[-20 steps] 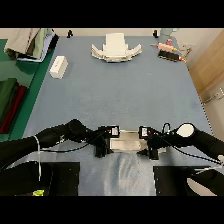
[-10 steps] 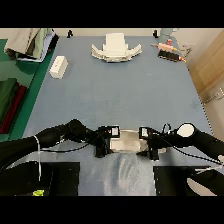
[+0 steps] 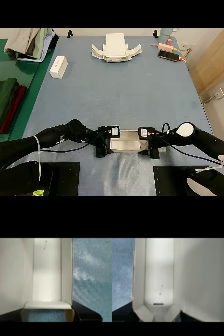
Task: Fold the box.
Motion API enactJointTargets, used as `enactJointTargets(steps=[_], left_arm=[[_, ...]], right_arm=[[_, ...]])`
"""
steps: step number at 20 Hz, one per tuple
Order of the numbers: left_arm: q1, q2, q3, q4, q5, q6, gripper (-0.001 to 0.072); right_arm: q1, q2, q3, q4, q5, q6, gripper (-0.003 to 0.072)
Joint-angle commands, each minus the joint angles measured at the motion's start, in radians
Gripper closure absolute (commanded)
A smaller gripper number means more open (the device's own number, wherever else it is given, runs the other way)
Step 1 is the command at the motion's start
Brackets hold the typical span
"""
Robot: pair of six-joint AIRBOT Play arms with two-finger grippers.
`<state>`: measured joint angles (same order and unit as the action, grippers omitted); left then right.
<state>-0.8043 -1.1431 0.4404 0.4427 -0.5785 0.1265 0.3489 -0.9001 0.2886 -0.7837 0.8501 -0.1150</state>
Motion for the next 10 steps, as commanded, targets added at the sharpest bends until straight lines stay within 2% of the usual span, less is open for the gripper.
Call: enactJointTargets(steps=[1,5,10], left_arm=[[0.000,0.000,0.001,0.002,0.000,0.004,0.0241],[0.000,0.000,0.001,0.002,0.001,0.004,0.0242],[0.000,0.000,0.001,0.002,0.001,0.004,0.0241]], right_arm=[[0.000,0.051,0.013,-0.080,0.030,0.063,-0.0032],[0.000,0.157,0.013,-0.201,0.041,0.174,-0.0031],[0.000,0.299,0.013,-0.282,0.167,0.389,-0.0032]])
